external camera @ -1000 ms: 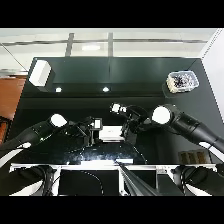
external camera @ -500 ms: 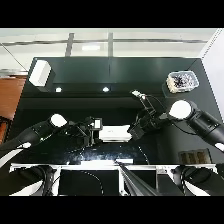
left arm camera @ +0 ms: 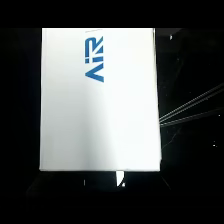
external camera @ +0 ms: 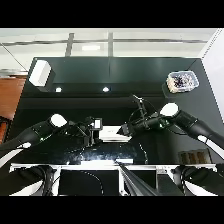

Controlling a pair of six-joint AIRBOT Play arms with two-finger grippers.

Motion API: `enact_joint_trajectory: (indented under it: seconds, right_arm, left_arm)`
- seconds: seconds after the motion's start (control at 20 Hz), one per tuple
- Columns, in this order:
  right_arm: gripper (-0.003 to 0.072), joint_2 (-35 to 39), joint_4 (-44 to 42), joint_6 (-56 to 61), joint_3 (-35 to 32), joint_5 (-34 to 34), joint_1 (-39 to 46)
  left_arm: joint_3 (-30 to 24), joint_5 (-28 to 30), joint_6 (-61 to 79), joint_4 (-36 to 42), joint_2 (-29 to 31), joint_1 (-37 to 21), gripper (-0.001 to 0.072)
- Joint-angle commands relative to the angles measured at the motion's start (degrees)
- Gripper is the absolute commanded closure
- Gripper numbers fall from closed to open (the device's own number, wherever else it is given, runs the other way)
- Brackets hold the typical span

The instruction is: Fold the box and place the chain.

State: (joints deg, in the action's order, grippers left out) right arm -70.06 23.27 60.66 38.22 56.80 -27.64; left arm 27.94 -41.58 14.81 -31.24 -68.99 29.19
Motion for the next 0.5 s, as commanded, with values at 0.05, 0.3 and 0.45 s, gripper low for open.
enact_joint_trajectory:
  seconds: [0.05, 0.3, 0.45]
  right_arm:
    - [0.0658, -3.5, -0.6, -0.5, -0.2, -0.5, 0.0]
    - [0.0658, -4.5, 1.0, -0.5, -0.2, -1.8, 0.0]
    - [0.0657, -4.5, 1.0, -0.5, -0.2, -2.1, 0.0]
  left_arm:
    - [0.0, 0.0, 0.0, 0.0, 0.0, 0.0, 0.0351]
    - [0.0, 0.0, 0.0, 0.0, 0.0, 0.0, 0.0351]
    - [0.0, 0.0, 0.0, 0.0, 0.0, 0.0, 0.0351]
